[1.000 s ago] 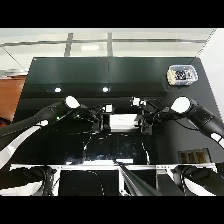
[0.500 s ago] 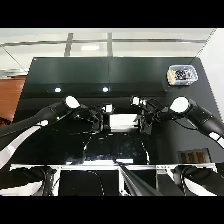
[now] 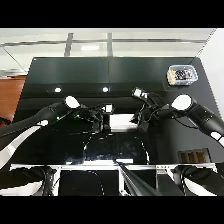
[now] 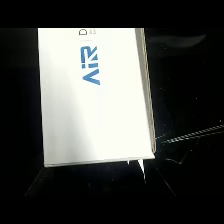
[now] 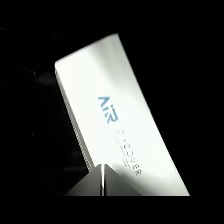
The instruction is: Fold the box and place the chain.
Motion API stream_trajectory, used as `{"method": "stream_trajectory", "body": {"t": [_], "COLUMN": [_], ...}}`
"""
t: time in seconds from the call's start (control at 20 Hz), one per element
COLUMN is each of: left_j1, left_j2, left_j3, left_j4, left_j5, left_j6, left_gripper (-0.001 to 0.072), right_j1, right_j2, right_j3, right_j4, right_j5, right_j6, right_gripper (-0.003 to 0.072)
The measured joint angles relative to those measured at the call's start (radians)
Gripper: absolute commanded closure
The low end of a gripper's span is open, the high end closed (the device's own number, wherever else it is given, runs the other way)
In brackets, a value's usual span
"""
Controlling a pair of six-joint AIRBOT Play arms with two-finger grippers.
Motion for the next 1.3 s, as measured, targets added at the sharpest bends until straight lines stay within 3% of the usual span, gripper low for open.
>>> {"method": "stream_trajectory", "body": {"t": [0.4,0.8,1.05,1.1,1.15,1.2,1.3], "left_j1": [0.0,0.0,0.0,0.0,0.0,-0.001,0.0], "left_j2": [0.0,0.0,0.0,0.0,0.002,0.005,0.021], "left_j3": [0.0,0.0,0.0,0.0,0.002,0.005,0.017], "left_j4": [0.0,0.0,0.0,0.0,0.003,0.01,0.034], "left_j5": [0.0,0.001,0.001,0.001,0.002,0.008,0.01], "left_j6": [0.0,-0.003,-0.002,-0.002,-0.006,-0.016,-0.06], "left_gripper": [0.0331,0.0331,0.033,0.0282,0.0101,-0.0008,-0.0008], "right_j1": [-0.005,-0.005,-0.041,-0.063,-0.097,-0.136,-0.223], "right_j2": [-0.103,-0.148,-0.072,-0.039,0.0,0.042,0.111], "right_j3": [-0.031,-0.034,0.006,0.013,0.019,0.025,0.029], "right_j4": [0.222,0.193,0.139,0.128,0.091,0.057,-0.053], "right_j5": [-0.015,-0.027,0.024,0.047,0.07,0.076,0.124], "right_j6": [0.148,0.219,0.233,0.234,0.245,0.268,0.33], "right_gripper": [0.0671,0.0671,0.0671,0.0671,0.0671,0.0671,0.0671]}}
